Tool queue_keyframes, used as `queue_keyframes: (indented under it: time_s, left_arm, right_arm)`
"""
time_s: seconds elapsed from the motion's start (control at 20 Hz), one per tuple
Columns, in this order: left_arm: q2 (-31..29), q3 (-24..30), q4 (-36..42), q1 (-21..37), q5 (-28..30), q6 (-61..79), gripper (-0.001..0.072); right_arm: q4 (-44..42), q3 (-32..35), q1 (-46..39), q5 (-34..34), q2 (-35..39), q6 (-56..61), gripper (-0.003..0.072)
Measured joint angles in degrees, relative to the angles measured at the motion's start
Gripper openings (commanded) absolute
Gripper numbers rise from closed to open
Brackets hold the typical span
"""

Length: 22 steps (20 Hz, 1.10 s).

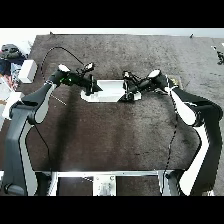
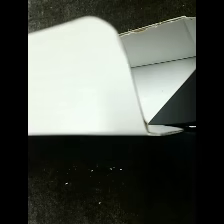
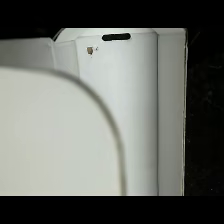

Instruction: Fold the box and place the chain.

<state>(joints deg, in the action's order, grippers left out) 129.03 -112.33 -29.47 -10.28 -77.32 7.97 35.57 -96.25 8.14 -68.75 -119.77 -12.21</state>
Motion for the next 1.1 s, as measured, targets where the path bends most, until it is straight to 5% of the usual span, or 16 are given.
queue_keyframes:
  time_s: [0.3,0.5,1.1]
  left_arm:
    - [0.0,0.0,0.0,0.0,0.0,0.0,0.0012]
    - [0.0,0.0,0.0,0.0,0.0,0.0,0.0012]
    - [0.0,0.0,0.0,0.0,0.2,0.0,0.0013]
  right_arm:
    - [0.1,0.0,0.1,0.5,-0.1,-0.1,0.0600]
    - [0.1,0.0,0.1,1.1,-0.2,-0.2,0.0451]
    - [0.5,0.0,0.2,3.3,-0.2,-0.7,0.0454]
